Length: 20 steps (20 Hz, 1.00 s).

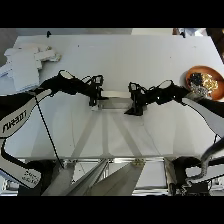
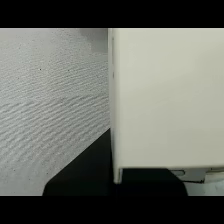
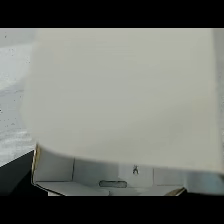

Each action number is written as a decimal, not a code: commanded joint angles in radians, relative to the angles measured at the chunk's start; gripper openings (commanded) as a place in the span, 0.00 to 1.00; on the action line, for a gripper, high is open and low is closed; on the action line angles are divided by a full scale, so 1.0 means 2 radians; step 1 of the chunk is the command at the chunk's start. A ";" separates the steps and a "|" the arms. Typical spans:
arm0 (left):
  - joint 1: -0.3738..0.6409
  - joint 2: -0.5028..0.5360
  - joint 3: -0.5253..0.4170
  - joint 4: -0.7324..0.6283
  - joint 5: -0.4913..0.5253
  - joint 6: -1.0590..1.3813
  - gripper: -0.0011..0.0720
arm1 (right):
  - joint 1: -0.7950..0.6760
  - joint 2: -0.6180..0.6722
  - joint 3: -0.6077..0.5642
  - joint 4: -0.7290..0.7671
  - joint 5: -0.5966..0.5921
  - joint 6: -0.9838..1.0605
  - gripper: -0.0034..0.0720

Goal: Fold the box and place the chain.

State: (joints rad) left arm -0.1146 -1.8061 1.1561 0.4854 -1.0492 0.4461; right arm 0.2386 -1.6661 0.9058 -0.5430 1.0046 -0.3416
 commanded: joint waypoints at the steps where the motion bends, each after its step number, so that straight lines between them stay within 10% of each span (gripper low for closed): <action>1: 0.000 0.000 0.000 -0.001 0.001 0.000 0.03 | 0.001 0.000 0.000 -0.009 0.001 0.001 0.97; 8: 0.000 0.000 0.000 -0.001 0.001 0.000 0.03 | 0.001 0.000 0.000 -0.004 -0.006 -0.001 0.95; 11: 0.000 0.000 0.000 -0.001 0.001 0.000 0.03 | 0.001 0.000 0.000 -0.006 -0.005 0.000 0.73; 20: 0.000 0.000 0.000 -0.001 0.001 0.000 0.03 | 0.001 0.000 0.000 -0.005 -0.004 0.000 0.73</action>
